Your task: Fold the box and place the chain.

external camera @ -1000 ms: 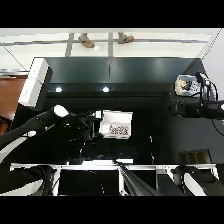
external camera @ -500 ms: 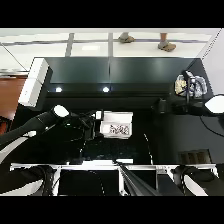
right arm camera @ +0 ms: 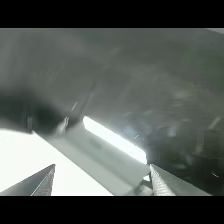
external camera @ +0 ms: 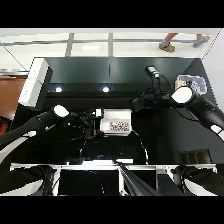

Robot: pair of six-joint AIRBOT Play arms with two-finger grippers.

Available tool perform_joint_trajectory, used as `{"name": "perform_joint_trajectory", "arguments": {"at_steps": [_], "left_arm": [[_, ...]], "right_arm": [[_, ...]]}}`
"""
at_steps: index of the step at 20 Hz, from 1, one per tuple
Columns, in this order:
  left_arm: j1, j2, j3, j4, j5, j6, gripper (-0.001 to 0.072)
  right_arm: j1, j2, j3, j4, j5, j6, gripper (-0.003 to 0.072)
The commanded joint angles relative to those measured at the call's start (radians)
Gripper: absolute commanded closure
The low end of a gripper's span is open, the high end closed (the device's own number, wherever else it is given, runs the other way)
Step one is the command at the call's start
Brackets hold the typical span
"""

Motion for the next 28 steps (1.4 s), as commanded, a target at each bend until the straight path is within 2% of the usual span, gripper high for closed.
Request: {"name": "perform_joint_trajectory", "arguments": {"at_steps": [1,3,7,12,19,21,23,24,25,28], "left_arm": [[0.0,-0.001,0.0,0.003,0.002,-0.002,0.036],[0.0,-0.001,0.0,0.003,-0.002,-0.002,0.036],[0.0,-0.001,0.0,0.003,-0.002,-0.002,0.0359],[0.0,-0.001,0.0,0.003,-0.002,-0.002,0.0359],[0.0,-0.001,0.0,0.003,-0.002,-0.002,0.0359],[0.0,-0.001,0.0,0.003,-0.002,-0.002,0.0359],[0.0,-0.001,0.0,0.003,-0.003,-0.002,0.0359],[0.0,-0.001,0.0,0.003,-0.003,-0.002,0.0359],[0.0,-0.001,0.0,0.003,-0.003,-0.002,0.0358],[0.0,-0.001,0.0,0.003,-0.003,-0.002,0.0359]], "right_arm": [[0.03,-0.022,0.05,-0.049,0.262,-0.347,0.0021],[0.03,-0.018,0.065,-0.068,0.347,-0.413,0.0021],[0.047,-0.018,0.065,-0.072,0.35,-0.653,0.0022],[0.06,-0.032,0.049,-0.027,0.234,-0.775,0.0022],[0.133,-0.061,0.036,-0.027,0.154,-0.776,0.0022],[0.132,-0.061,0.036,-0.027,0.154,-0.76,0.022],[0.132,-0.061,0.036,-0.027,0.154,-0.742,0.0246],[0.132,-0.061,0.036,-0.026,0.157,-0.72,0.0361],[0.133,-0.061,0.036,-0.026,0.167,-0.71,0.0385],[0.147,-0.061,0.027,-0.022,0.178,-0.698,0.0386]]}}
